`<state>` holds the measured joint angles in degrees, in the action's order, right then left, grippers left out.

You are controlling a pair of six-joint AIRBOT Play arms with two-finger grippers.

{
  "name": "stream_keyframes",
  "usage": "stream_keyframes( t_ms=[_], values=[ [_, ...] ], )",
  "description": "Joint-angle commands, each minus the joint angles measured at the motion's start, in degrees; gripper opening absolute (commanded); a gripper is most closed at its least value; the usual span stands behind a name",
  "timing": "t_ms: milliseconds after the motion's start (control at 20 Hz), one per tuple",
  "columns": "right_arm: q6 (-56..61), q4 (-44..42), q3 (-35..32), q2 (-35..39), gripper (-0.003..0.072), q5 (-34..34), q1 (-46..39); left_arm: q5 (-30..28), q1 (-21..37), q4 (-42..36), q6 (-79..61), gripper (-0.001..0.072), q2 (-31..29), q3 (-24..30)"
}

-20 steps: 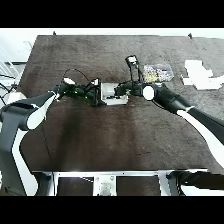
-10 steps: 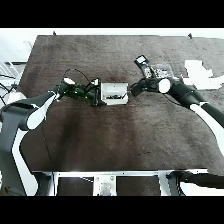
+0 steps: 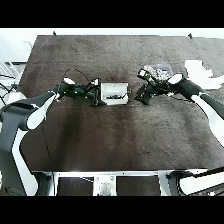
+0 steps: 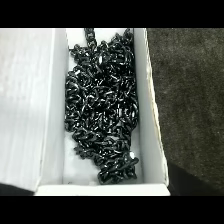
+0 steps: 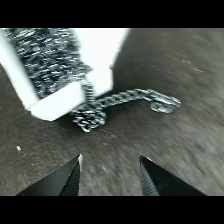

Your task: Fold the box and place the chain.

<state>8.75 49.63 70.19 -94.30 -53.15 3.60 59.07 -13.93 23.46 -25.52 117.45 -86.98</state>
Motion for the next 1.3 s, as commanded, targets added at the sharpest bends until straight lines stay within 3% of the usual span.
stream_keyframes(
  t_ms=[0, 500, 700, 800, 850, 950, 1000, 1050, 1250],
  values=[
    [-8.2, -4.0, 4.2, -5.4, 0.0434, -6.5, -0.5, -0.1, 0.0, 0.0, 0.0, 0.0421, 0.0, 0.0],
    [-11.9, -5.7, 7.5, -10.9, 0.0418, -8.5, 1.2, -0.1, 0.0, 0.0, 0.0, 0.0421, 0.0, 0.0],
    [-12.0, -4.7, 8.8, -12.4, 0.0368, -8.2, 2.0, -0.1, 0.0, 0.0, 0.0, 0.0421, 0.0, 0.0],
    [-10.6, -2.0, 9.3, -12.6, 0.0264, -7.1, 1.9, -0.1, 0.0, 0.0, 0.0, 0.0421, 0.0, 0.0],
    [-9.2, 0.0, 9.6, -12.6, 0.0264, -7.1, 1.9, -0.1, 0.0, 0.0, 0.0, 0.0421, 0.0, 0.0],
    [-7.6, 2.1, 10.3, -12.6, 0.0125, -7.5, 1.9, -0.1, 0.0, 0.0, 0.0, 0.0421, 0.0, 0.0],
    [-7.1, 2.1, 10.8, -12.5, 0.0108, -8.3, 1.9, -0.1, 0.0, 0.0, 0.0, 0.0421, 0.0, 0.0],
    [-6.3, 2.1, 11.8, -12.5, 0.0022, -9.8, 1.9, -0.1, 0.0, 0.0, 0.0, 0.0421, 0.0, 0.0],
    [-1.1, 3.5, 15.0, -9.9, 0.0006, -14.7, 1.6, -0.1, 0.0, 0.0, 0.0, 0.0421, 0.0, 0.0]
  ],
)
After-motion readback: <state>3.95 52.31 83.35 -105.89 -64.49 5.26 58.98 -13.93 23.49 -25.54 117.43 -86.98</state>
